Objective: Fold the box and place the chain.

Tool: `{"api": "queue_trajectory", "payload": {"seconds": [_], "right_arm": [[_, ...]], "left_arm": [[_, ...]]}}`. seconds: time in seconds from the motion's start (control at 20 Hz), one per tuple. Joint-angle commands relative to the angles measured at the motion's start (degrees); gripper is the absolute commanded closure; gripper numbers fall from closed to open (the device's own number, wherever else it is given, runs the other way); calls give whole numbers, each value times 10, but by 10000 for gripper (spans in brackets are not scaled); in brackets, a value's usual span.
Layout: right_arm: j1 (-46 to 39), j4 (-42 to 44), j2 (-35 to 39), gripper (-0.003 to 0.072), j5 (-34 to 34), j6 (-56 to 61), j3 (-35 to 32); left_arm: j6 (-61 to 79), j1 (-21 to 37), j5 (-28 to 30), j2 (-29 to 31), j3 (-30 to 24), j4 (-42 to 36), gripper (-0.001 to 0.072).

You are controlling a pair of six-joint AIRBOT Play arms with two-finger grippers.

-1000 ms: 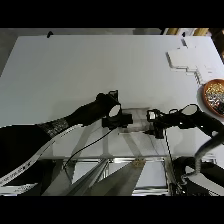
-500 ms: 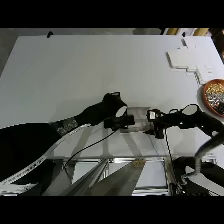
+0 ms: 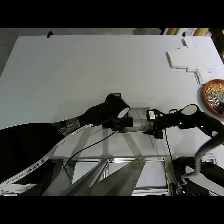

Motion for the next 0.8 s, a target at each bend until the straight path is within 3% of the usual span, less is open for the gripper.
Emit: {"api": "queue_trajectory", "payload": {"seconds": [0.0, 0.1, 0.2, 0.6, 0.75], "right_arm": [[0, -2, 0, 288, 0, -1, 1], [0, -2, 0, 288, 0, -1, 1], [0, -2, 0, 288, 0, -1, 1], [0, -2, 0, 288, 0, -1, 1], [0, -2, 0, 288, 0, -1, 1]], "left_arm": [[2, 0, -10, 0, 0, 8, 681], [2, 0, -10, 0, 0, 8, 675], [2, 0, -10, 0, 1, 8, 546], [18, 9, -21, -1, 13, 3, 569], [18, 9, -16, -6, 13, 2, 673]]}}
